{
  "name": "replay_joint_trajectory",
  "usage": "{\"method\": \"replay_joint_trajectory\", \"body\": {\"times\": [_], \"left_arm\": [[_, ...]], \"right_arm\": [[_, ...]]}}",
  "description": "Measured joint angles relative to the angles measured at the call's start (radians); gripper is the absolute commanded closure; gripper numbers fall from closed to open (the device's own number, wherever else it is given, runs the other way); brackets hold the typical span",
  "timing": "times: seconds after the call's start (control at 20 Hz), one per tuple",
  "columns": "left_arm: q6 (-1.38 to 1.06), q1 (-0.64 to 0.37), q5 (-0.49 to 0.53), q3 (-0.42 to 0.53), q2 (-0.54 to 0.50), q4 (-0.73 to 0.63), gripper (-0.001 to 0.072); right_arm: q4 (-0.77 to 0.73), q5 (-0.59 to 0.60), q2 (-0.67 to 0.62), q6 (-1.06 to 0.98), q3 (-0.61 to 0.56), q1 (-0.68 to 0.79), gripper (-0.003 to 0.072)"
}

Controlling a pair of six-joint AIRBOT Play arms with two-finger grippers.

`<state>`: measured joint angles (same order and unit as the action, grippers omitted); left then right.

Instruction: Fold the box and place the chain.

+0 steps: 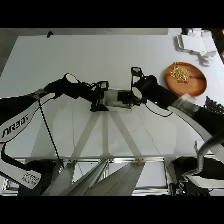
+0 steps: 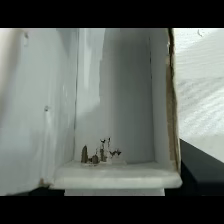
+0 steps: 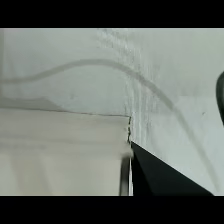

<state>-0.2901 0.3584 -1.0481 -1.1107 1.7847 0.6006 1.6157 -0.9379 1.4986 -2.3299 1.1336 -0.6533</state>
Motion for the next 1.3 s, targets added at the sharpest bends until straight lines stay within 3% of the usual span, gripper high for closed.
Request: {"method": "replay_joint_trajectory", "body": {"times": [0.4, 0.45, 0.6, 0.7, 0.85, 1.0, 1.3], "left_arm": [[0.002, 0.000, 0.001, 0.000, 0.000, -0.001, 0.0551], [0.002, 0.000, 0.001, 0.000, 0.000, -0.001, 0.0551], [0.002, 0.000, 0.001, 0.000, 0.000, -0.001, 0.0551], [0.002, 0.000, 0.001, 0.000, 0.000, -0.001, 0.0551], [0.002, 0.000, 0.001, 0.000, 0.000, -0.001, 0.0551], [0.002, 0.000, 0.001, 0.000, 0.000, -0.001, 0.0551], [0.002, 0.000, 0.001, 0.000, 0.000, -0.001, 0.0551]], "right_arm": [[-0.099, -0.131, -0.300, 0.325, 0.000, 0.163, 0.0351], [-0.106, -0.137, -0.330, 0.379, 0.000, 0.203, 0.0318], [-0.101, -0.115, -0.374, 0.517, 0.000, 0.360, 0.0057], [-0.100, -0.056, -0.376, 0.599, 0.000, 0.479, -0.0006], [-0.097, 0.037, -0.325, 0.698, 0.002, 0.641, -0.0019], [-0.101, 0.097, -0.189, 0.755, 0.034, 0.765, -0.0019], [-0.108, 0.150, 0.165, 0.790, 0.250, 0.850, -0.0031]]}}
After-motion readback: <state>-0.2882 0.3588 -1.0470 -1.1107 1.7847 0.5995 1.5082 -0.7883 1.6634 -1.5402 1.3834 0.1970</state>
